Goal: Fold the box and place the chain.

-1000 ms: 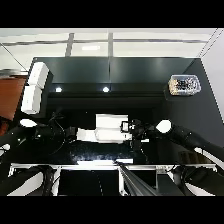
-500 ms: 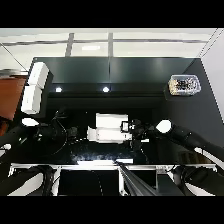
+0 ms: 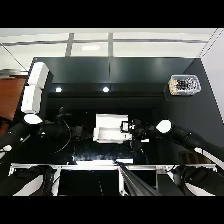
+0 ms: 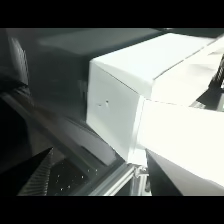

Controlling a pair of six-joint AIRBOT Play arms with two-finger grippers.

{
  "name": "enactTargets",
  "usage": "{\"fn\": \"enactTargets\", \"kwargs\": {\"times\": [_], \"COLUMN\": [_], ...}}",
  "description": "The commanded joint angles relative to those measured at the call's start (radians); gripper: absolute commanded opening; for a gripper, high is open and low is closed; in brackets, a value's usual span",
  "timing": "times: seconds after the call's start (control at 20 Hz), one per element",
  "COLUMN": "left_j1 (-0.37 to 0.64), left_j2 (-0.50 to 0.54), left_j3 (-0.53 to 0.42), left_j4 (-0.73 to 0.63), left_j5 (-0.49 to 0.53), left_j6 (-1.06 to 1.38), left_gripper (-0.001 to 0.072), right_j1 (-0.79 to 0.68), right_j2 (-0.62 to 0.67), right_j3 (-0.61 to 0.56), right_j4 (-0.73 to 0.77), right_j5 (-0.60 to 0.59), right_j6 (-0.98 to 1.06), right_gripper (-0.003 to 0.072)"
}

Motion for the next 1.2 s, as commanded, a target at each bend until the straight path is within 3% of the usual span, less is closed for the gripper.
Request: {"fn": "enactTargets", "kwargs": {"times": [0.0,0.35,0.55,0.8,1.15], "left_j1": [-0.099,-0.125,-0.224,-0.335,-0.345], "left_j2": [0.030,0.041,0.041,0.041,0.041], "left_j3": [0.010,0.031,0.079,0.140,0.145], "left_j4": [-0.010,-0.007,0.078,0.290,0.292], "left_j5": [0.075,0.085,0.132,0.211,0.244], "left_j6": [-0.039,-0.061,-0.074,-0.374,-0.454], "left_gripper": [0.0712,0.0712,0.0712,0.0712,0.0712], "right_j1": [0.001,0.001,0.001,0.001,0.001], "right_j2": [-0.001,0.000,-0.001,-0.001,-0.001], "right_j3": [0.000,0.000,0.000,0.000,0.000], "right_j4": [0.000,0.000,0.000,0.000,0.000], "right_j5": [0.000,0.000,0.000,0.000,-0.014], "right_j6": [0.000,0.000,0.000,0.001,0.013], "right_gripper": [0.0470,0.0470,0.0470,0.0470,0.0470]}}
